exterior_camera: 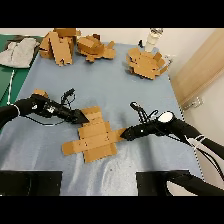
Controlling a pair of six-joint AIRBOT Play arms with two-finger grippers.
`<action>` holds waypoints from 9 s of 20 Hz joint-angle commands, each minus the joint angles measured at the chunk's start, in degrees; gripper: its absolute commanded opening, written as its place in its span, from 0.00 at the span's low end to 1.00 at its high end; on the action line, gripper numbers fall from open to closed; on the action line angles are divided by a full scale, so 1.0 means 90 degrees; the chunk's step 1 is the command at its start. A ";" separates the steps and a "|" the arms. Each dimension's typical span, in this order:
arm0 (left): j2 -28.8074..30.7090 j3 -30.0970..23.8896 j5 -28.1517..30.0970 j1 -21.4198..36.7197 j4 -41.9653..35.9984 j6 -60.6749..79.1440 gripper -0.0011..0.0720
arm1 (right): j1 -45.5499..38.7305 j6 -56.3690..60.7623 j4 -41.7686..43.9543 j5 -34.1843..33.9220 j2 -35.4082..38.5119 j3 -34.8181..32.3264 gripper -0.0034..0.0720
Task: Fold the box.
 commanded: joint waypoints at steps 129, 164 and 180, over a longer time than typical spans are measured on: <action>0.0505 0.0449 0.0629 -0.1991 0.0403 0.4733 0.03 | 0.6972 0.4199 -0.8301 -0.2611 0.2465 -0.1695 0.53; 0.0505 0.0449 0.0631 -0.1991 0.0403 0.4738 0.03 | 0.6229 0.3859 -0.7876 -0.2273 0.2280 -0.1392 0.45; 0.0505 0.0449 0.0631 -0.1991 0.0401 0.4736 0.03 | 0.6173 0.3864 -0.8476 -0.2450 0.2492 -0.1353 0.65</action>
